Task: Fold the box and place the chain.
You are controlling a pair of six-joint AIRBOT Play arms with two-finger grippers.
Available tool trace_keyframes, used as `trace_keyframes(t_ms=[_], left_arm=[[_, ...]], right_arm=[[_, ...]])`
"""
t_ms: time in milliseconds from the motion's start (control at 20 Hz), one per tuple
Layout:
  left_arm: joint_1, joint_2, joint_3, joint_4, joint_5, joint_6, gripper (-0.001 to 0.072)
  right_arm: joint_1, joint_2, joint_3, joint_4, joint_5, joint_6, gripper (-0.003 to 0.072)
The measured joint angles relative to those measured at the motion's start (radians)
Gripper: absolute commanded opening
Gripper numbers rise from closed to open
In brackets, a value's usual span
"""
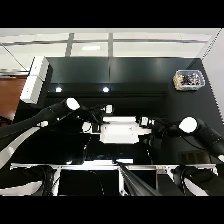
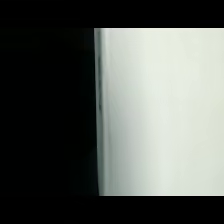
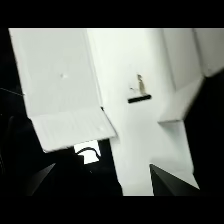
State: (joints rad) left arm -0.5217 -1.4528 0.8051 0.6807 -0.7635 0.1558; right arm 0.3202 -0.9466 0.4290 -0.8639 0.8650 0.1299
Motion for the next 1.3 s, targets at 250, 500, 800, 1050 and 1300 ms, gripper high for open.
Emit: trace_keyframes(t_ms=[250,500,800,1050,1300], left_arm=[[0.0,0.0,0.0,0.002,0.0,0.002,0.0027],[0.0,0.0,0.0,0.003,0.0,0.002,0.0027],[0.0,0.0,0.0,0.003,0.001,0.002,0.0027],[0.0,0.0,0.0,0.002,0.002,-0.001,0.0027],[0.0,0.0,0.0,0.003,0.002,0.002,0.0027]], right_arm=[[0.097,-0.007,-0.027,0.078,-0.095,-0.043,0.0704],[0.149,-0.014,-0.013,0.131,-0.138,-0.064,0.0697],[0.148,-0.015,0.04,0.151,-0.174,-0.115,0.0697],[0.071,-0.018,0.074,0.154,-0.179,-0.158,0.0697],[0.023,-0.055,0.082,0.217,-0.158,-0.231,0.0697]])
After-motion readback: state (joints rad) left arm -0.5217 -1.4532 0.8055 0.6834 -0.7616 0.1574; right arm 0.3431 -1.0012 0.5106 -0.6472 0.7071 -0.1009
